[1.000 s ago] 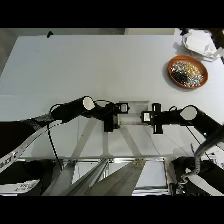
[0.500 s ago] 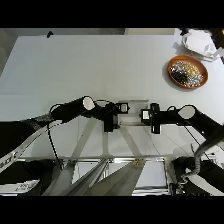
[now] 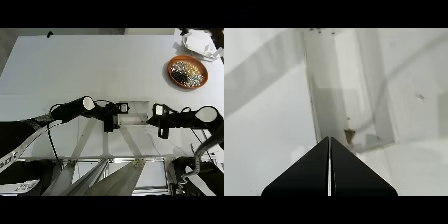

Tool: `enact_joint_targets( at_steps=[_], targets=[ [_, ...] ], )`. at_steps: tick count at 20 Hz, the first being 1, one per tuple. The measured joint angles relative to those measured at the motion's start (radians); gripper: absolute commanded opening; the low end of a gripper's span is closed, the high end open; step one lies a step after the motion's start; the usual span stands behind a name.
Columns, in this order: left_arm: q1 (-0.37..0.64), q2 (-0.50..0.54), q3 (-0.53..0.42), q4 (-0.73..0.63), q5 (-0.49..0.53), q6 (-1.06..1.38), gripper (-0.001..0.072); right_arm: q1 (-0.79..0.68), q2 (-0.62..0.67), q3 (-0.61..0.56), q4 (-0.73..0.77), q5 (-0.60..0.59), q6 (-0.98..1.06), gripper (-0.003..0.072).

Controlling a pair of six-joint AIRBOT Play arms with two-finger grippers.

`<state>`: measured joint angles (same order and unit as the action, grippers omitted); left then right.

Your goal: Fold the box and place the chain.

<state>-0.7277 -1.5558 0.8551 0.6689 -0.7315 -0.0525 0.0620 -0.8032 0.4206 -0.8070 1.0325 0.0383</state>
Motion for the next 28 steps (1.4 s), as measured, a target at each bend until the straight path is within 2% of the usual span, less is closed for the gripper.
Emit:
enact_joint_targets(
  at_steps=[4,8,12,16,23,28],
  targets=[
    [0.000,0.000,0.000,0.000,0.000,0.000,0.0344,-0.129,0.047,0.000,-0.033,-0.059,0.499,0.0018],
    [0.000,0.000,0.000,0.000,-0.001,0.000,0.0344,-0.195,0.048,-0.001,-0.238,-0.105,0.949,0.0018],
    [0.000,0.000,0.000,0.000,-0.001,0.000,0.0344,-0.213,-0.017,-0.002,-0.377,-0.126,1.181,0.0018],
    [0.000,0.000,0.000,0.000,-0.002,0.000,0.0344,-0.208,-0.102,-0.002,-0.373,-0.136,1.216,0.0017],
    [0.000,0.000,0.000,0.000,-0.002,0.000,0.0344,-0.148,-0.226,-0.002,-0.209,-0.146,1.121,0.0017],
    [0.000,0.000,0.000,0.000,-0.002,0.000,0.0344,-0.132,-0.253,-0.002,-0.058,-0.087,1.029,0.0029]
  ],
)
